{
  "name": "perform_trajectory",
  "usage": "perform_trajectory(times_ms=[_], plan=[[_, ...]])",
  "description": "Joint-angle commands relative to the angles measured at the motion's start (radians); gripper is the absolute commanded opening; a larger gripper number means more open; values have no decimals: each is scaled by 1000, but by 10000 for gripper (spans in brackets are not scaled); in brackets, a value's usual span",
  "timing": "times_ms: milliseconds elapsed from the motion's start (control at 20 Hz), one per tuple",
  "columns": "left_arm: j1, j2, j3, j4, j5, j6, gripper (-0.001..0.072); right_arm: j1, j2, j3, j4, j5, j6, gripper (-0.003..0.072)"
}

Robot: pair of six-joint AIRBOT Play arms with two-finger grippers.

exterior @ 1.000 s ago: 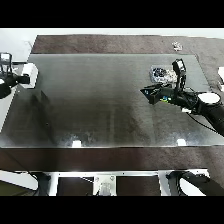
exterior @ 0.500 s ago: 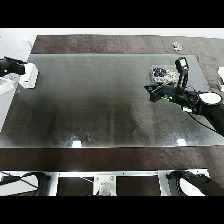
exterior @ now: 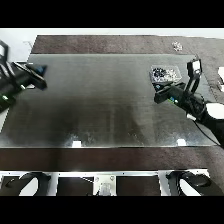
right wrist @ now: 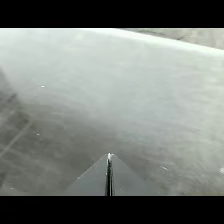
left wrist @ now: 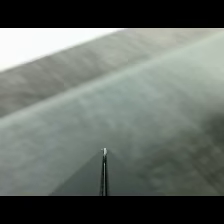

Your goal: Fold the box and place the chain.

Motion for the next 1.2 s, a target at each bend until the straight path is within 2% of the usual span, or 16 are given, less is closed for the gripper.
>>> perform_trajectory(times_ms=[0,150,250,350,600,850,1150], plan=[[-156,93,-211,-161,113,220,14,22,144,-148,-4,-98,0,4],[-218,108,-339,-330,113,377,14,22,276,-291,-5,-136,-11,4],[-217,117,-409,-510,105,522,14,22,350,-366,-5,-137,-11,4],[-217,119,-461,-593,77,626,14,22,404,-428,-5,-136,-11,5],[-217,118,-560,-595,35,650,17,22,446,-509,-5,-136,-11,6],[-217,118,-565,-595,99,658,21,22,445,-510,-4,-136,-11,6],[-217,118,-565,-595,98,658,22,22,445,-510,-4,-136,-11,6]])
